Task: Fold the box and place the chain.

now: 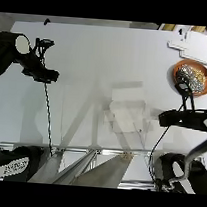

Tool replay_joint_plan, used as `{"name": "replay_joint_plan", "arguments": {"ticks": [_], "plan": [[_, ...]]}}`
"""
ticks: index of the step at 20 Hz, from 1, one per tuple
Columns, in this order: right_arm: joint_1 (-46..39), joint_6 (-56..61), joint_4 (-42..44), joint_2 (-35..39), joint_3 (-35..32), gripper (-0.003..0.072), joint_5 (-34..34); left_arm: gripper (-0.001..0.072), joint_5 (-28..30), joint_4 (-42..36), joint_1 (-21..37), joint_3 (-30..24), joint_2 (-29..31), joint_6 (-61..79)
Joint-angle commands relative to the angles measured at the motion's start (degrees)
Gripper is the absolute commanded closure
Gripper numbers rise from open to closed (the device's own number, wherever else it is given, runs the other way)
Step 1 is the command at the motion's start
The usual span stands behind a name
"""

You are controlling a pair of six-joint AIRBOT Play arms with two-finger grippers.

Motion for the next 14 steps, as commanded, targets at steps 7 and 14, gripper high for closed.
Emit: {"name": "replay_joint_plan", "arguments": {"ticks": [7,14], "plan": [[6.62,-1.44,3.39,0.9,-3.3,0.0672,-5.18,0.0702,0.24,-0.15,0.04,-0.02,0.04,0.0],[6.62,-1.38,3.41,0.9,-3.3,0.0672,-5.18,0.0246,7.61,-17.29,0.07,-0.02,-0.52,18.51]]}}
